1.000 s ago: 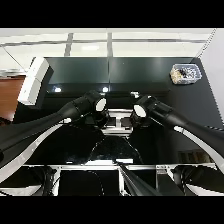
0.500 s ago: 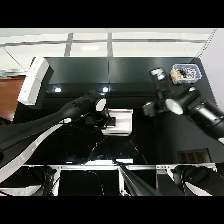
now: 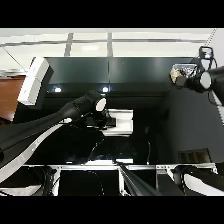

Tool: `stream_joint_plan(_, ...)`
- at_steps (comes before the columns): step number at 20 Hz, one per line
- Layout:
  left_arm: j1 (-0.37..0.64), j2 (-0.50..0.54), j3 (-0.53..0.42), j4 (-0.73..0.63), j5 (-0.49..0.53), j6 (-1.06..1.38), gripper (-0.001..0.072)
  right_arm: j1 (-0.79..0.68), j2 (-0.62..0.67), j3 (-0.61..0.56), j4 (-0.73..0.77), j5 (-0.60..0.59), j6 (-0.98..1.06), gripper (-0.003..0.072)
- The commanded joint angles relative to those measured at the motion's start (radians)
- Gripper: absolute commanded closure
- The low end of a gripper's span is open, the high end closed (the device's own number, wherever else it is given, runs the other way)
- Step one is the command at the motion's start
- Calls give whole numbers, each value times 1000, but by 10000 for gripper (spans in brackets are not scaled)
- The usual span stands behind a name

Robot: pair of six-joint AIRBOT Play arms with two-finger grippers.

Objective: Fold the box and place the chain.

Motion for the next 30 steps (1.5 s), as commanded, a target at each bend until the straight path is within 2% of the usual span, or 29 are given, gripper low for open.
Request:
stream_joint_plan(1,0,-1,0,-10,0,1,677,-143,-247,240,56,16,-27,-10)
stream_joint_plan(5,0,-1,0,-10,4,0,677,-237,-600,689,109,286,6,-10)
stream_joint_plan(8,0,-1,0,-10,4,0,677,-265,-767,893,145,310,27,-9)
stream_joint_plan(10,0,-1,0,-10,5,0,677,-273,-837,970,165,277,27,-9)
stream_joint_plan(14,0,-1,0,-10,1,0,677,-277,-879,973,190,165,26,-9)
stream_joint_plan(20,0,-1,0,-10,5,0,677,-272,-812,973,154,214,-52,-9)
stream_joint_plan(26,0,-1,0,-10,5,1,677,-252,-752,973,179,266,-135,-8)
stream_joint_plan(30,0,-1,0,-10,3,1,677,-233,-740,973,111,280,-142,-8)
